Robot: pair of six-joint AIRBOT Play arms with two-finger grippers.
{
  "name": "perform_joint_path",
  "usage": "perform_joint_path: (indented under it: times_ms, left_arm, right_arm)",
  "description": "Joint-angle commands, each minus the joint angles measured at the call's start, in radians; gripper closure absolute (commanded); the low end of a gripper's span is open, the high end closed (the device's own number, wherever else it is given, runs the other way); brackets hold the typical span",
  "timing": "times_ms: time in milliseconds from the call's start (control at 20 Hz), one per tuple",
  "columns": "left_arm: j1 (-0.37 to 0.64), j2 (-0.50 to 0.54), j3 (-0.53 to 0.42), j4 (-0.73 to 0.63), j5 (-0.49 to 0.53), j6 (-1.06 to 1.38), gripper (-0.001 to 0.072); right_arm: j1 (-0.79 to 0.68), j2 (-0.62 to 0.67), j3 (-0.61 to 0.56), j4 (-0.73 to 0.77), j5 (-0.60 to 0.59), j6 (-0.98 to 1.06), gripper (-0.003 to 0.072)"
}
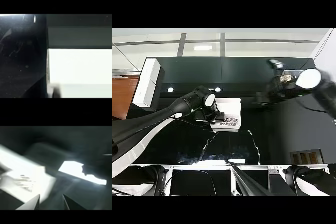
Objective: Fold the box and place the chain.
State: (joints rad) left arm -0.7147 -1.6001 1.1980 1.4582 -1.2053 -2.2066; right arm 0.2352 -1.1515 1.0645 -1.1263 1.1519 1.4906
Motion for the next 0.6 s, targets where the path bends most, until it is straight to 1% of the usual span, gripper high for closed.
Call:
perform_joint_path:
  times_ms: [0,150,450,500,550]
  left_arm:
    - [0.0,0.0,0.0,-0.001,0.001,0.0,0.0684]
    - [0.0,0.0,0.0,-0.003,0.004,-0.001,0.0683]
    - [0.0,0.003,0.01,-0.013,0.014,-0.002,0.0681]
    - [0.0,0.007,0.019,-0.014,0.011,-0.002,0.0656]
    - [-0.003,0.021,0.029,-0.011,0.014,-0.001,0.0471]
  right_arm:
    - [-0.133,0.116,0.0,-0.249,0.092,0.054,0.0347]
    - [-0.179,0.138,-0.001,-0.246,0.124,0.055,0.0347]
    - [-0.177,0.138,-0.022,-0.229,0.105,0.07,0.0347]
    - [-0.177,0.138,-0.026,-0.231,0.105,0.069,0.0347]
    - [-0.177,0.138,-0.028,-0.232,0.104,0.07,0.0347]
